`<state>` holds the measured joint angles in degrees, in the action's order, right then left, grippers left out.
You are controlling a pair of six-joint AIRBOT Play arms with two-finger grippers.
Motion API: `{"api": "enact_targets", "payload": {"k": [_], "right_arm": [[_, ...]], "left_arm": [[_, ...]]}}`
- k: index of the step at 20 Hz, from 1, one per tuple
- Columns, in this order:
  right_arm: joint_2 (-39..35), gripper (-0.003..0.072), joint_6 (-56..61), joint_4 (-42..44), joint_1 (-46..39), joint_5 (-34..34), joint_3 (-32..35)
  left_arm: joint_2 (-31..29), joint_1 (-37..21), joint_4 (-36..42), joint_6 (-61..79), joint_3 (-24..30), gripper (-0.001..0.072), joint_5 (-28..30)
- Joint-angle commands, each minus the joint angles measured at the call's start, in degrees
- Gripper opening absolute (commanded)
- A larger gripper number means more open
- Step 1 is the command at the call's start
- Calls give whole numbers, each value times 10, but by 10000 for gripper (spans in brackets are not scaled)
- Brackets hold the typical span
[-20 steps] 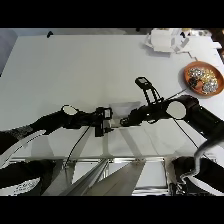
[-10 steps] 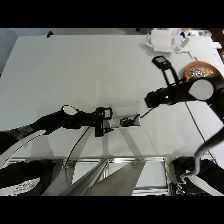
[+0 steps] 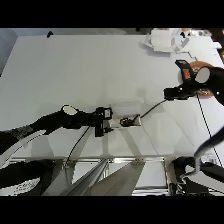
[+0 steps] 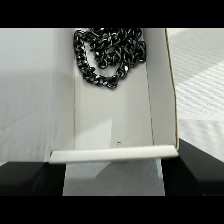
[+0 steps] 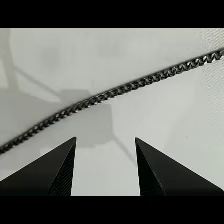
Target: Fold the box and place the chain.
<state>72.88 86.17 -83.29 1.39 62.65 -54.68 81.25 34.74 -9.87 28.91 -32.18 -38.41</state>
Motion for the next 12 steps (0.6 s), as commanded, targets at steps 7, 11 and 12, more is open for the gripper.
{"api": "enact_targets", "payload": {"k": [7,11,12], "right_arm": [[87,329,9,-5,-5,-70,-1],[113,313,9,-5,-5,-79,-1],[116,301,9,-4,-5,-78,-1]], "left_arm": [[0,0,0,0,0,138,0],[0,0,0,0,0,138,0],[0,0,0,0,0,138,0]]}}
